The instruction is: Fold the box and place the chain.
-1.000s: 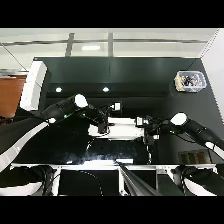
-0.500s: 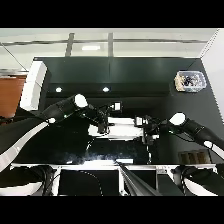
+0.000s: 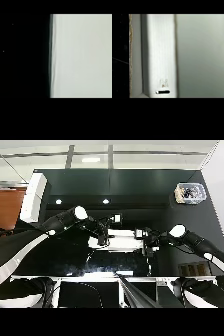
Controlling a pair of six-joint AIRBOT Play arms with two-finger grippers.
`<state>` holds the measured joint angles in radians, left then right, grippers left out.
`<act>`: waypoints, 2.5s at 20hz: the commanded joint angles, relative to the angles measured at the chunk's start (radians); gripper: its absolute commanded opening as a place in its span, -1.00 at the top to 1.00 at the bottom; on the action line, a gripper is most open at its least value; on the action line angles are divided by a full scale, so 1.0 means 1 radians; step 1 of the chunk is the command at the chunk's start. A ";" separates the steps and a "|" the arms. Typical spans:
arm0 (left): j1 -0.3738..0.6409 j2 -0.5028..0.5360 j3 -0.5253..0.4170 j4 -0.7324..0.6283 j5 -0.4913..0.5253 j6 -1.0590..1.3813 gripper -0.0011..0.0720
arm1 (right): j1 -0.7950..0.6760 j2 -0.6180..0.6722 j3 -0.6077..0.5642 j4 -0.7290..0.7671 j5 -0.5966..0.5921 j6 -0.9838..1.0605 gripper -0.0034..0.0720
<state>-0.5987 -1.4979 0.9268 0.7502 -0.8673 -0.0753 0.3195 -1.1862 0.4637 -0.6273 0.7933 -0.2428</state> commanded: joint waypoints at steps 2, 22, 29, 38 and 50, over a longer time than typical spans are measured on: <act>0.000 -0.001 0.000 0.000 0.002 0.000 0.91 | 0.000 0.001 -0.001 -0.002 -0.011 0.000 -0.78; 0.038 0.293 -0.010 0.301 -0.447 -0.775 0.91 | 0.000 0.001 -0.001 -0.019 -0.009 0.000 0.38; 0.021 0.272 -0.114 -0.229 0.011 -0.690 0.91 | 0.000 0.001 -0.001 -0.019 -0.008 0.000 0.38; 0.018 0.098 -0.112 -0.080 0.168 -0.691 0.91 | 0.000 0.001 -0.001 -0.019 -0.009 0.000 0.38; 0.076 0.253 -0.091 0.154 0.033 -0.746 0.91 | 0.000 0.001 -0.001 -0.019 -0.009 0.000 0.38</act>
<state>-0.5541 -1.3350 0.8307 0.7898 -0.7860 -0.7765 0.3195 -1.1862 0.4637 -0.6483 0.7845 -0.2455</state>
